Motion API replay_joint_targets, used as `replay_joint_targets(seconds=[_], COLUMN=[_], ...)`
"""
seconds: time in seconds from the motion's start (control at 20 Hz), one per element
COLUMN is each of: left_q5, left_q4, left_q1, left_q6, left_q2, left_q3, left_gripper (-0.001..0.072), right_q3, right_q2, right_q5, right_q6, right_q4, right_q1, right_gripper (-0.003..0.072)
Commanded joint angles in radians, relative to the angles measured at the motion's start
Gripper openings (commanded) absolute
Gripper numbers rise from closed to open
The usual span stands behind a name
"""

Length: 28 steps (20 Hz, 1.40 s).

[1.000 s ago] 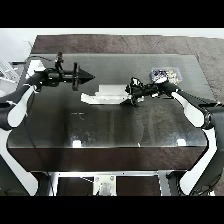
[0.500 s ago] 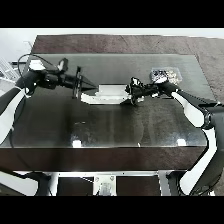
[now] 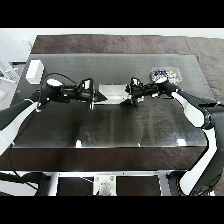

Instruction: Fold the box and place the chain.

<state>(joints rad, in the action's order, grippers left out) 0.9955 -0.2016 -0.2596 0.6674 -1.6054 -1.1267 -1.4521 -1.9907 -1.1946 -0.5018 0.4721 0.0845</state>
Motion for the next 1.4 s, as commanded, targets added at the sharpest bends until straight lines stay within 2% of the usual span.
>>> replay_joint_targets(seconds=[0.0,0.4,0.5,0.75,1.0,1.1,1.35], left_q5=[-0.122,-0.126,-0.157,-0.26,-0.252,-0.22,-0.217], left_q4=[0.068,0.043,0.043,0.04,0.037,0.035,-0.016], left_q1=[-0.001,-0.001,-0.001,-0.001,0.027,0.043,0.043], left_q6=[0.005,-0.117,-0.121,-0.122,-0.165,-0.171,-0.196], left_q2=[-0.037,-0.226,-0.249,-0.26,-0.289,-0.3,-0.3], left_q3=[-0.03,-0.272,-0.308,-0.316,-0.316,-0.316,-0.315], left_gripper=[0.0014,0.0017,0.0017,0.0018,0.0018,0.0018,0.0018], right_q3=[0.0,0.0,0.0,0.0,0.0,0.0,0.0], right_q2=[-0.001,-0.001,-0.001,-0.001,-0.001,-0.001,-0.001], right_q5=[0.0,0.0,0.0,0.0,0.0,0.0,0.0], right_q6=[0.0,0.0,0.0,0.0,0.0,0.0,0.0], right_q4=[0.0,0.0,0.0,0.0,0.0,0.0,0.0], right_q1=[-0.001,-0.001,-0.001,-0.001,-0.001,-0.001,-0.001], right_gripper=[0.0588,0.0588,0.0588,0.0588,0.0588,0.0588,0.0588])
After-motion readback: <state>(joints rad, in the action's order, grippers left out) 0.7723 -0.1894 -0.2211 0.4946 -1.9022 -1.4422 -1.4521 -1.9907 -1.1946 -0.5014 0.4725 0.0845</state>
